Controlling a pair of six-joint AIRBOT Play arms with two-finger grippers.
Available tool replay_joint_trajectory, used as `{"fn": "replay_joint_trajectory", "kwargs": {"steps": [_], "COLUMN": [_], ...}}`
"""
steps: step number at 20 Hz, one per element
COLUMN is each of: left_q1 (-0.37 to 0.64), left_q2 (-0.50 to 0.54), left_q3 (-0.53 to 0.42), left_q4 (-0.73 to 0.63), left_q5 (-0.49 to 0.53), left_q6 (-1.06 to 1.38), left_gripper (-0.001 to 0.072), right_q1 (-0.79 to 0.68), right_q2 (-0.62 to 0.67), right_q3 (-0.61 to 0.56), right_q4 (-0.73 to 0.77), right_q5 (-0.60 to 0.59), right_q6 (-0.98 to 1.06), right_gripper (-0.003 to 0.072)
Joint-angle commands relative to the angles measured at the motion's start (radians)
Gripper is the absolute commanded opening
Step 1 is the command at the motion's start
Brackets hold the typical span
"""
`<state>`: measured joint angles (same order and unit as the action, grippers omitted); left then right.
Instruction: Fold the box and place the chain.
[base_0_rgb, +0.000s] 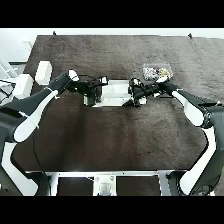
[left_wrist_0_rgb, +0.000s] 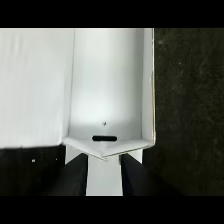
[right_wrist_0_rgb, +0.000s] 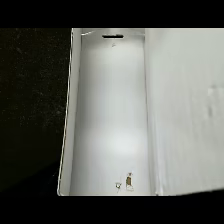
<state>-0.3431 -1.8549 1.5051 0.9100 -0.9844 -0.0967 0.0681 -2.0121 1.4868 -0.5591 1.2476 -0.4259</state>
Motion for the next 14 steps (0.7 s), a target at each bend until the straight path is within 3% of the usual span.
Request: {"fn": "replay_joint_trajectory", "kwargs": {"steps": [1,8,10,14], "left_q1": [-0.024,-0.025,-0.025,-0.025], "left_q2": [-0.001,-0.001,-0.001,-0.001], "left_q3": [0.000,0.000,0.000,0.000], "left_q4": [-0.003,-0.066,-0.087,-0.111], "left_q5": [0.031,0.100,0.106,0.090], "left_q6": [0.001,0.001,-0.001,-0.001], "left_gripper": [0.0240,0.0265,0.0566,0.0568], "right_q1": [0.000,0.000,0.000,0.000], "right_q2": [0.000,0.000,0.000,0.000], "right_q3": [0.000,0.000,0.000,0.000], "right_q4": [0.000,0.000,0.000,0.000], "right_q5": [0.000,0.000,0.000,0.000], "right_q6": [0.000,0.000,0.000,0.000], "right_gripper": [0.0478,0.0478,0.0478,0.0479]}}
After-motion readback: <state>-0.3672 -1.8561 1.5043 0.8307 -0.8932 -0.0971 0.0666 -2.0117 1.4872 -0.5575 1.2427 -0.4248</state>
